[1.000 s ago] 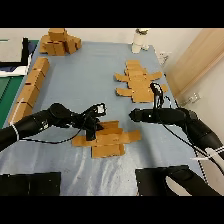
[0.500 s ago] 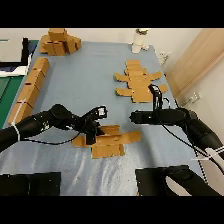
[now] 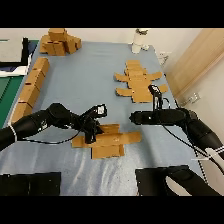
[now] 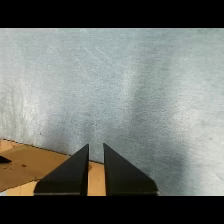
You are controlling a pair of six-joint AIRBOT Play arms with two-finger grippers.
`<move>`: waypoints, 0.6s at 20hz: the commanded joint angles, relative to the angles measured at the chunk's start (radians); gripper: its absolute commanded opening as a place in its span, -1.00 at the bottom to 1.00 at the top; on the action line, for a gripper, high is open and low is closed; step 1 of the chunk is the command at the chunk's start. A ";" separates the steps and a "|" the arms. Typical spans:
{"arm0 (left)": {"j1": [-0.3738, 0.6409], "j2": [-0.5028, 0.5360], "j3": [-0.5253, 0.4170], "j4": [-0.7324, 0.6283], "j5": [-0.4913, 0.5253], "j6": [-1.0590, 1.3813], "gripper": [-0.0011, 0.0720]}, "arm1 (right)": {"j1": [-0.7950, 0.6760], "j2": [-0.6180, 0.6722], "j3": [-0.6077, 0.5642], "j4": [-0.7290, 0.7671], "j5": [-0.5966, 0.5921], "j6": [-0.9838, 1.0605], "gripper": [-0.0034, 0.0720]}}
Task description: Fold the box.
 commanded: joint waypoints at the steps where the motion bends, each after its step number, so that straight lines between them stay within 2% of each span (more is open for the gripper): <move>1: 0.012 0.002 0.010 0.028 -0.010 -0.037 -0.94 | 0.001 0.000 0.001 0.000 0.000 -0.003 -0.53; 12: 0.011 -0.008 0.010 0.029 -0.008 -0.037 -0.94 | 0.002 -0.026 0.001 -0.002 0.000 -0.004 -0.53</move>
